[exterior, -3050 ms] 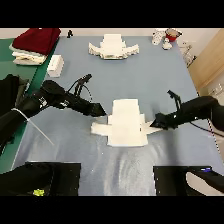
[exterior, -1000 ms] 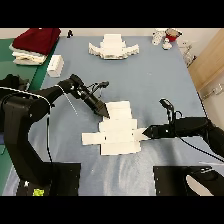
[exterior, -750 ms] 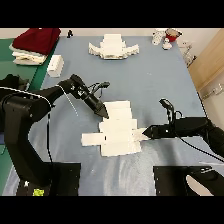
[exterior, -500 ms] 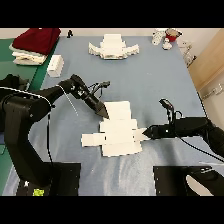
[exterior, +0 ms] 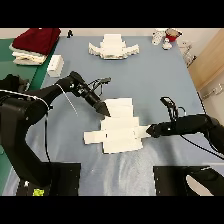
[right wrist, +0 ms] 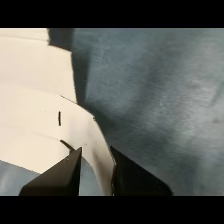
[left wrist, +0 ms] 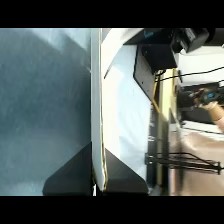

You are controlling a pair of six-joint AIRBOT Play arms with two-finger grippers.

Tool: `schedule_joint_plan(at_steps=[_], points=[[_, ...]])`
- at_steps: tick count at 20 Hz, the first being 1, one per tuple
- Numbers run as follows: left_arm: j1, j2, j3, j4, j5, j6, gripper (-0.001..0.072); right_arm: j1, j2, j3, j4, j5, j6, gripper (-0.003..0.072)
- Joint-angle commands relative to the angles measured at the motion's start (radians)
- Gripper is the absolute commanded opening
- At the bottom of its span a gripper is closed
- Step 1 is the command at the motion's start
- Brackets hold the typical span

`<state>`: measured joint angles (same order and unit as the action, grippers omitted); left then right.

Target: Fold the box.

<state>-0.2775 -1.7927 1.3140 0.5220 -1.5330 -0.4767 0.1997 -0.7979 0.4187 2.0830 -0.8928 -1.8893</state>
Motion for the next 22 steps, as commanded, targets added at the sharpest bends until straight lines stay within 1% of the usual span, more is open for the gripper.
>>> schedule_joint_plan(at_steps=[1,2,4,5,7,10,13,16,18,19,22], points=[[-0.032,0.085,-0.002,0.042,0.077,0.103,0.0011,-0.001,0.0,0.077,-0.258,0.005,0.162,0.0314],[-0.048,0.117,-0.008,0.059,0.104,0.128,0.001,-0.001,0.0,0.103,-0.314,0.006,0.217,0.0316],[-0.077,0.19,-0.049,0.084,0.183,0.179,0.001,-0.001,0.0,0.14,-0.404,0.006,0.328,0.0424],[-0.09,0.231,-0.085,0.085,0.233,0.204,0.001,-0.001,0.0,0.152,-0.43,0.006,0.365,0.0424],[-0.114,0.317,-0.171,0.083,0.323,0.253,0.0009,-0.001,0.0,0.166,-0.432,0.008,0.386,0.0424],[-0.163,0.467,-0.334,0.082,0.487,0.348,0.001,-0.001,0.001,0.17,-0.43,0.036,0.432,0.0424],[-0.24,0.629,-0.503,0.079,0.679,0.42,0.001,-0.001,0.001,0.17,-0.427,0.061,0.461,0.0424],[-0.33,0.747,-0.64,0.08,0.848,0.471,0.0011,-0.001,0.001,0.17,-0.425,0.067,0.474,0.0424],[-0.367,0.772,-0.7,0.08,0.906,0.483,0.0015,-0.001,0.001,0.17,-0.426,0.067,0.479,0.0423],[-0.373,0.767,-0.714,0.079,0.905,0.488,0.0015,-0.001,0.0,0.17,-0.425,0.067,0.479,0.0423],[-0.375,0.734,-0.711,0.084,0.924,0.489,0.0015,-0.001,-0.001,0.17,-0.421,0.067,0.479,0.0423]])
